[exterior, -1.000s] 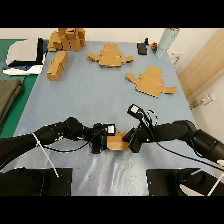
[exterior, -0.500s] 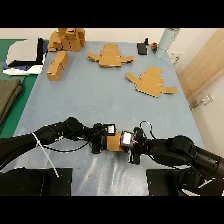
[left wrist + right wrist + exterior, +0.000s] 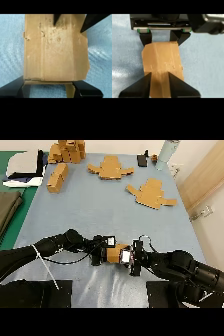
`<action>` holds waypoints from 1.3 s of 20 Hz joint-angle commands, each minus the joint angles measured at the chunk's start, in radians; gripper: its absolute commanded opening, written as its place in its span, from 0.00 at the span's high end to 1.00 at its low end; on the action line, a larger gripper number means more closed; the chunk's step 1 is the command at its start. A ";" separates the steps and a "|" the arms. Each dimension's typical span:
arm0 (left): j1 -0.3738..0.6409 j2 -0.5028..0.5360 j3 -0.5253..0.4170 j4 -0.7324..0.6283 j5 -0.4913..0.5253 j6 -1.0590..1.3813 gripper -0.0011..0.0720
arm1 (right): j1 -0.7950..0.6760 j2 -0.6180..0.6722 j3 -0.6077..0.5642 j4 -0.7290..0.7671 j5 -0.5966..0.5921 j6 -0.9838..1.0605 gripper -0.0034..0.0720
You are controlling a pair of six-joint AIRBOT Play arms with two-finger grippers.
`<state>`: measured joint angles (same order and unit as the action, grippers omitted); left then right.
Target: Fold the box.
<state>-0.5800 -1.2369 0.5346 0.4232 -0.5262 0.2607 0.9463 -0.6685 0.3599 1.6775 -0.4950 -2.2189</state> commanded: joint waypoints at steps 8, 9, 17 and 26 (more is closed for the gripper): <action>0.000 -0.001 0.000 0.000 0.000 0.000 0.35 | 0.027 0.002 -0.001 -0.059 0.016 -0.086 0.21; 0.000 -0.001 0.000 0.000 0.000 0.000 0.35 | 0.042 0.002 -0.002 -0.074 0.016 -0.086 0.22; 0.000 0.000 0.000 0.000 0.000 0.000 0.35 | 0.107 0.000 -0.018 -0.459 0.017 0.229 0.26; 0.000 0.000 0.000 0.000 0.000 0.000 0.35 | 0.109 -0.024 -0.018 -0.461 0.027 0.229 0.38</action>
<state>-0.5800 -1.2373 0.5346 0.4221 -0.5259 0.2577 1.0538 -0.6865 0.3420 1.2304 -0.4755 -1.9995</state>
